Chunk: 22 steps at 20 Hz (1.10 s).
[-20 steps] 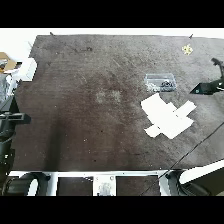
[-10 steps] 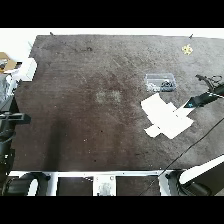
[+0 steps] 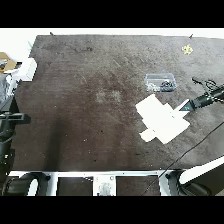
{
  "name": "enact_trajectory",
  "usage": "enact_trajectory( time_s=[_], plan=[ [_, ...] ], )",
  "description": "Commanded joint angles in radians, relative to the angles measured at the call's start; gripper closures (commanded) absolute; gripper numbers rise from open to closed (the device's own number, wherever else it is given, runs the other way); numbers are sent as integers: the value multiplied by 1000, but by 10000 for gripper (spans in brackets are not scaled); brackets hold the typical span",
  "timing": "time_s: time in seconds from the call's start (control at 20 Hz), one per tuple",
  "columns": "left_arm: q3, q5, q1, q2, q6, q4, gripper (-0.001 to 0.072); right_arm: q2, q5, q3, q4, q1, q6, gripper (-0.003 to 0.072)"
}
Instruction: Fold the box and place the chain.
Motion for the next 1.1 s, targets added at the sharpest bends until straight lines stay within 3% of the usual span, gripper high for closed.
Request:
enact_trajectory(
  time_s=[0.0, 0.25, 0.4, 0.5, 0.7, 0.85, 0.95, 1.0, 1.05],
  plan=[
    [0, 0, 1, 0, 0, 0, 699, 92, 24, -129, 45, 19, -18, 681],
    [0, 0, 1, 0, 0, 0, 698, 294, -83, -467, 330, 105, -18, 682],
    [0, 0, 1, 0, 0, 0, 698, 435, -314, -682, 528, 240, -19, 682],
    [0, -4, 1, 0, 0, 0, 698, 509, -538, -797, 675, 357, -24, 682],
    [0, -4, 1, 0, -1, 0, 698, 537, -892, -838, 927, 593, -22, 682],
    [0, -10, 1, 0, -1, -3, 698, 537, -1211, -818, 1005, 737, -23, 682],
    [0, -33, 1, 0, -1, -3, 697, 537, -1341, -816, 1004, 787, -23, 682],
    [1, -74, 1, 0, 8, -2, 478, 537, -1362, -816, 1001, 799, -34, 682],
    [1, -133, 1, 0, 7, -3, 89, 536, -1366, -816, 1001, 805, -48, 683]
  ],
)
